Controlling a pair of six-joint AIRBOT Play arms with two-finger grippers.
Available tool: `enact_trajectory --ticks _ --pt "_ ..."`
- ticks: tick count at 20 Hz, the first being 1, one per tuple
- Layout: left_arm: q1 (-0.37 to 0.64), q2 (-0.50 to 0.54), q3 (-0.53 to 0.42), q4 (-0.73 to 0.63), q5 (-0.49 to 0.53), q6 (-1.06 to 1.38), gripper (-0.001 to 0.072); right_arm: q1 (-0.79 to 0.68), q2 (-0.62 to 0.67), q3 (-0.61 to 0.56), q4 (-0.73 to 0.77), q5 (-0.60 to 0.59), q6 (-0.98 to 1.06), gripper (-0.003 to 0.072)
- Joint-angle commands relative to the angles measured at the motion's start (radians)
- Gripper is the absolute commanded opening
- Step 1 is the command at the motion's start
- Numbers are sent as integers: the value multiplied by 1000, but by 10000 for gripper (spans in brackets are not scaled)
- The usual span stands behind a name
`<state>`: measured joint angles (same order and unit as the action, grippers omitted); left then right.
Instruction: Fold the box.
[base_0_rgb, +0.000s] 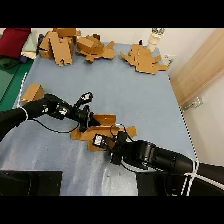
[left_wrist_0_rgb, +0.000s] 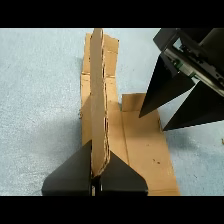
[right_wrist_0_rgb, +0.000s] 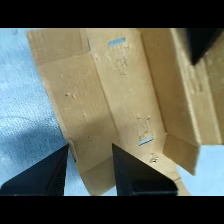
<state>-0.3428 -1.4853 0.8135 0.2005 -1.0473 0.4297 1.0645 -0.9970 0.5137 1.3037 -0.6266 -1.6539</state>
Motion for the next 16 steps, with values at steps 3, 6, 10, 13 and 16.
enact_trajectory --ticks 3,6,10,13,16 --pt "0 0 0 0 0 0 12 1 -24 0 31 5 -8 427" --pt "0 0 0 0 0 0 12 1 -24 1 31 5 -8 427" --pt "0 0 0 0 0 0 12 0 -25 0 -20 17 -8 427" --pt "0 0 0 0 0 0 13 -37 -28 -14 -36 127 -8 427" --pt "0 0 0 0 -1 0 12 -127 -22 -53 -24 237 -7 427"
